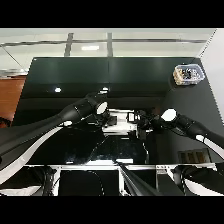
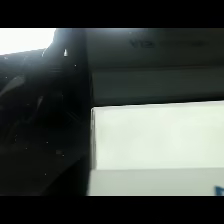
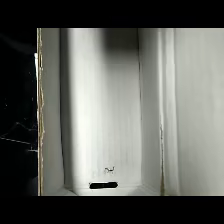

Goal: Fold the box and place the chain.

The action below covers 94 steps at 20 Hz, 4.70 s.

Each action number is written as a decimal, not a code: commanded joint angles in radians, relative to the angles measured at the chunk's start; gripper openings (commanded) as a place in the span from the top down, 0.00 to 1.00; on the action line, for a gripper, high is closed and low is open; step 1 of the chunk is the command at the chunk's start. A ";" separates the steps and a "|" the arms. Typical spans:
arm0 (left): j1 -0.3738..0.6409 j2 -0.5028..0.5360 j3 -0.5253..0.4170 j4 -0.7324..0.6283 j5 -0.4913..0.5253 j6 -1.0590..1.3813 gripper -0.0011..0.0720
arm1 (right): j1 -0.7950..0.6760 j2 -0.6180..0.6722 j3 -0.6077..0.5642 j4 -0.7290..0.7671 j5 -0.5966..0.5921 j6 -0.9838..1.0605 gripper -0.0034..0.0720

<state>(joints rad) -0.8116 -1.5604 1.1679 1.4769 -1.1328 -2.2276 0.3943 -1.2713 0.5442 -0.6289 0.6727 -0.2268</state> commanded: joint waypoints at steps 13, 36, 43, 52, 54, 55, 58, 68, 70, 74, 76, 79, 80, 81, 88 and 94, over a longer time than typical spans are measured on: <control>0.002 -0.003 0.015 -0.015 -0.005 0.006 0.85 | 0.000 0.001 0.000 0.000 0.000 0.003 0.72; 0.002 -0.016 0.015 -0.024 -0.025 0.028 0.95 | 0.000 0.001 0.000 0.004 -0.004 0.002 0.72; 0.002 -0.016 0.015 -0.027 -0.027 0.028 0.95 | 0.001 0.001 0.000 0.005 -0.002 0.004 0.51; 0.002 -0.015 0.015 -0.027 -0.029 0.028 0.95 | -0.018 0.172 0.000 -0.198 0.109 0.164 0.13; 0.002 -0.015 0.015 -0.027 -0.030 0.028 0.95 | -0.050 0.206 0.000 -0.212 0.143 0.187 0.13; 0.002 -0.015 0.015 -0.027 -0.030 0.028 0.95 | -0.066 0.216 0.000 -0.212 0.155 0.190 0.13; 0.002 -0.015 0.015 -0.027 -0.030 0.027 0.95 | -0.092 0.218 0.000 -0.206 0.153 0.189 0.13; 0.002 -0.015 0.015 0.015 -0.051 -0.059 0.96 | -0.090 0.188 -0.001 -0.128 0.127 0.111 0.13; 0.002 -0.015 0.015 0.014 -0.051 -0.058 0.96 | -0.089 0.173 -0.001 -0.100 0.127 0.086 0.13; 0.002 -0.015 0.015 0.002 -0.051 -0.051 0.95 | -0.089 0.156 -0.001 -0.051 0.124 0.042 0.50; 0.002 -0.015 0.015 0.002 -0.051 -0.051 0.95 | -0.089 0.150 -0.001 -0.048 0.131 0.042 0.50; 0.002 -0.016 0.015 0.000 -0.050 -0.051 0.95 | -0.085 0.142 -0.001 0.004 0.135 0.042 0.57; 0.002 -0.016 0.015 -0.001 -0.050 -0.051 0.95 | -0.077 0.141 -0.001 0.021 0.135 0.042 0.65; 0.002 -0.015 0.015 -0.001 -0.051 -0.051 0.95 | -0.064 0.138 -0.001 0.035 0.133 0.041 0.65; 0.002 -0.016 0.015 -0.001 -0.051 -0.051 0.95 | 0.005 0.093 -0.001 0.060 0.098 0.042 0.65; 0.002 -0.016 0.015 -0.001 -0.051 -0.051 0.95 | 0.005 0.091 -0.001 0.078 0.053 0.067 0.56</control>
<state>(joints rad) -0.8108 -1.5761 1.1835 1.4761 -1.1866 -2.2799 0.3962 -1.1782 0.5430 -0.5598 0.7479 -0.1795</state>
